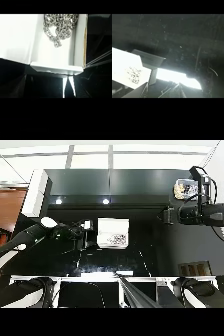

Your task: Fold the box and place the chain.

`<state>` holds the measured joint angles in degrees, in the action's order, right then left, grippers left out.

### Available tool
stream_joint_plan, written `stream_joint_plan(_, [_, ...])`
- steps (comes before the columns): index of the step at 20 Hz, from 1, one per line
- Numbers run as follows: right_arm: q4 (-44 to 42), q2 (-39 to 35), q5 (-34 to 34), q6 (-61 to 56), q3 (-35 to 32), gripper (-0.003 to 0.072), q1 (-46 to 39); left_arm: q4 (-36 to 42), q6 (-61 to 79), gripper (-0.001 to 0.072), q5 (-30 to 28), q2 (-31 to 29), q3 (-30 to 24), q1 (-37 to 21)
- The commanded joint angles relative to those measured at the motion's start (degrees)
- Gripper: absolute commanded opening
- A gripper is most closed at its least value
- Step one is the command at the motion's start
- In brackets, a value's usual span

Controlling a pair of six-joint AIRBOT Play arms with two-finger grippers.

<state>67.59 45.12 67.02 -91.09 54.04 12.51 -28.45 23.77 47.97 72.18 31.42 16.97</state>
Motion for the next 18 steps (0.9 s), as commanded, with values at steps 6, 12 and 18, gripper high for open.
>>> stream_joint_plan(6, [0.02,0.02,-0.07,-0.24,-0.02,0.0450,0.00,0.33,0.42,0.0702,1.20,0.90,0.68,2.10])
stream_joint_plan(12, [0.02,0.02,-0.24,-0.24,-0.04,0.0450,0.00,0.37,-0.20,0.0702,1.18,0.90,0.68,2.16])
stream_joint_plan(18, [0.02,0.02,-0.24,-0.24,-0.02,0.0450,0.00,-0.22,-4.48,0.0702,1.64,0.90,0.68,2.86])
